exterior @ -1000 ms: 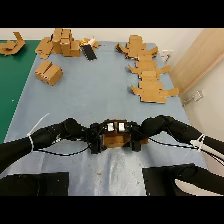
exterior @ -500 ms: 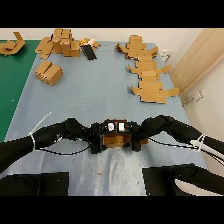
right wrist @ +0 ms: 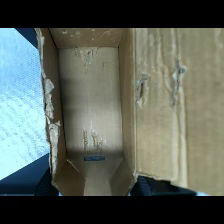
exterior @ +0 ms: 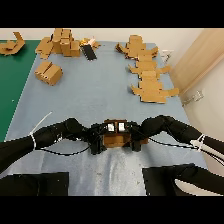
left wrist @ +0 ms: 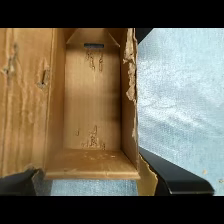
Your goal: Fold the box.
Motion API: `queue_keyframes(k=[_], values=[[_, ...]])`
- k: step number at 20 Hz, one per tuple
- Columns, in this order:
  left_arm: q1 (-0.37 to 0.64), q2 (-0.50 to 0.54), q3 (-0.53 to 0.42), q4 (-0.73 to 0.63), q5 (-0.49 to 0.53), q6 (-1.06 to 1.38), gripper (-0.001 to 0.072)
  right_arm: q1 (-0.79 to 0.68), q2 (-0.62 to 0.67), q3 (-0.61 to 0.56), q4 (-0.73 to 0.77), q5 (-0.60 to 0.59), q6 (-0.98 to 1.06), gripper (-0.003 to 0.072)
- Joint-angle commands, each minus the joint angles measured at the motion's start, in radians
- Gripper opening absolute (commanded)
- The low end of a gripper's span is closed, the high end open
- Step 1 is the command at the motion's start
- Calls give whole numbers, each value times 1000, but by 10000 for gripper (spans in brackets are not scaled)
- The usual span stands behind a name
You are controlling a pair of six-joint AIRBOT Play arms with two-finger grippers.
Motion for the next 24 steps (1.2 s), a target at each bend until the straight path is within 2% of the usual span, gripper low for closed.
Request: queue_keyframes(k=[1, 3, 4, 5, 6, 24], values=[[1, -1, 1, 11, -3, -12, 694, 1, 0, 0, 0, 0, 0, 501], [1, -1, 1, 12, -1, -12, 693, 1, 0, 0, 0, 0, 0, 501], [1, -1, 1, 12, -1, -12, 611, 1, 0, 0, 0, 0, 0, 501], [1, -1, 1, 14, -1, -11, 447, 1, 0, 0, 0, 0, 0, 501], [1, -1, 1, 15, -2, -9, 410, 1, 0, 0, 0, 0, 0, 501], [1, -1, 1, 14, -2, -9, 410, 0, 0, 0, -12, -5, 0, 501]])
